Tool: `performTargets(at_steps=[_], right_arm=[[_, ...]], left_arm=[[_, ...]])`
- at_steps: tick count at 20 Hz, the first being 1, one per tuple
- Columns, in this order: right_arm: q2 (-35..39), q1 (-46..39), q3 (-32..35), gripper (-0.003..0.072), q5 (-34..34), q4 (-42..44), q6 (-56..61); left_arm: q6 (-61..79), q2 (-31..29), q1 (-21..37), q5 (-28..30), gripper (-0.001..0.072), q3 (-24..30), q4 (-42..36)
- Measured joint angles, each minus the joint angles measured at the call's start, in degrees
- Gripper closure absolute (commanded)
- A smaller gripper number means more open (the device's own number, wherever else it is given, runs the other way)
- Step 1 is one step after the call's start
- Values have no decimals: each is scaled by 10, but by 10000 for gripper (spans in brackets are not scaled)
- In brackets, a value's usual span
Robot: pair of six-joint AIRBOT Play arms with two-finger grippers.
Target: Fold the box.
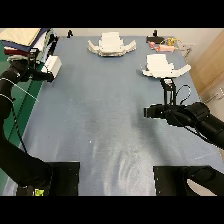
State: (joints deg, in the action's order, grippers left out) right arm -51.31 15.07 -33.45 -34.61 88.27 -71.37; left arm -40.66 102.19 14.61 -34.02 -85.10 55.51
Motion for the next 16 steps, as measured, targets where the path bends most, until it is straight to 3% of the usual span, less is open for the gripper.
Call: performTargets(at_steps=[5,16], right_arm=[[-2,0,0,683,2,3,0],[-1,0,0,683,3,2,0]], left_arm=[[-8,42,0,5,322,-25,1],[-9,54,1,35,320,-31,-1]])
